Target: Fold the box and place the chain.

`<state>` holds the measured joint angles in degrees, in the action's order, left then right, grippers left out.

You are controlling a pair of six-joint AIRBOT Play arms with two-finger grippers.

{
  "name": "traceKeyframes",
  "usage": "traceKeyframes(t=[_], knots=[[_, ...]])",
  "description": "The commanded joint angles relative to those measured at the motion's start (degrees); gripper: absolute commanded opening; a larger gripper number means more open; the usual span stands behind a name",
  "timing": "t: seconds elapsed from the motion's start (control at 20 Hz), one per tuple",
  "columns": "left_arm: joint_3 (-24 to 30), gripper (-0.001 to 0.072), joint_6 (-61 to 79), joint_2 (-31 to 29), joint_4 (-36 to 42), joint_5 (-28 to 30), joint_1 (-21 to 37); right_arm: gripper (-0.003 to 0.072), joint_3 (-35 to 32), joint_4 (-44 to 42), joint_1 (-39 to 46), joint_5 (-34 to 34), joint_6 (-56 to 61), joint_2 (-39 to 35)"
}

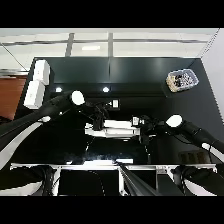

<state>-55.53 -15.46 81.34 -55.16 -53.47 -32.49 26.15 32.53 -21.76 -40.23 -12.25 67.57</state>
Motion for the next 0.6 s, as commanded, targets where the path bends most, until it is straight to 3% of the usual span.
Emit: traceKeyframes(t=[0.0,0.1,0.15,0.2,0.25,0.3,0.4,0.55], knots=[[-0.02,0.0555,-16.65,-6.4,-10.75,-3.65,0.09,0.0476,0.0,0.09,-0.04,0.0,0.02,0.02],[0.0,0.0447,-26.8,-9.86,-16.74,-10.62,0.11,0.0476,0.0,0.11,-0.04,-0.02,0.02,0.02],[0.0,0.0336,-30.51,-11.13,-18.6,-14.34,0.11,0.0468,0.0,0.11,-0.04,-0.04,0.02,0.02],[0.0,0.0112,-33.4,-11.93,-19.32,-17.68,0.11,0.0365,0.0,0.11,-0.04,-0.07,0.02,0.02],[0.02,0.0029,-34.84,-12.31,-18.82,-21.4,0.09,0.026,0.0,0.28,-0.04,-0.07,0.02,0.02],[0.17,0.0029,-37.11,-12.31,-17.2,-24.13,-0.02,0.0187,0.0,0.35,-0.15,-0.13,0.0,0.02],[2.32,0.0028,-38.71,-12.31,-7.96,-24.68,-0.42,0.019,-0.02,0.68,-0.35,-0.26,0.0,0.02],[8.35,0.0029,-34.05,-12.15,8.85,-13.94,-1.16,0.019,-0.02,0.68,-0.35,-0.24,0.0,0.02]])
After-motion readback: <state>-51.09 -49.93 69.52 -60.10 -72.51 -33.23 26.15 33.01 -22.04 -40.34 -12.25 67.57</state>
